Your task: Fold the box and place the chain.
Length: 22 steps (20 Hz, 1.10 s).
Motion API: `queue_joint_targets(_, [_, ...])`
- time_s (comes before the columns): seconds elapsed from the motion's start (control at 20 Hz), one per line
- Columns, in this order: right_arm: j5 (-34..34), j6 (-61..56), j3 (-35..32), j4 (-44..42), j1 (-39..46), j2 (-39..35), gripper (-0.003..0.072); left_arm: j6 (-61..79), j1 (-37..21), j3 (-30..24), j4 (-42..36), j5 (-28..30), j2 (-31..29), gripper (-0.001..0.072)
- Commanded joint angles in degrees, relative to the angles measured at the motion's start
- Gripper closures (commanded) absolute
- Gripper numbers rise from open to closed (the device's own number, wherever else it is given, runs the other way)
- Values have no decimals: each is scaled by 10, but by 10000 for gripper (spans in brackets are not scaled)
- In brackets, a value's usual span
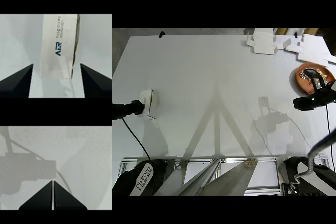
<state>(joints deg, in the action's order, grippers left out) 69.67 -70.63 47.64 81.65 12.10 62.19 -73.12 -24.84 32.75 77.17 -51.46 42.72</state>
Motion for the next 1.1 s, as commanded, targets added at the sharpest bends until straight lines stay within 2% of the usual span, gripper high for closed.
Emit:
queue_joint_targets(0.0, [0,0,0,0,0,0,671,-34,2,0,-2,-55,-66,70])
queue_joint_targets(0.4, [0,0,0,0,0,0,671,-34,65,0,-3,-138,-79,70])
queue_joint_targets(1.05, [0,0,0,0,0,0,671,-34,75,0,-4,-91,-79,71])
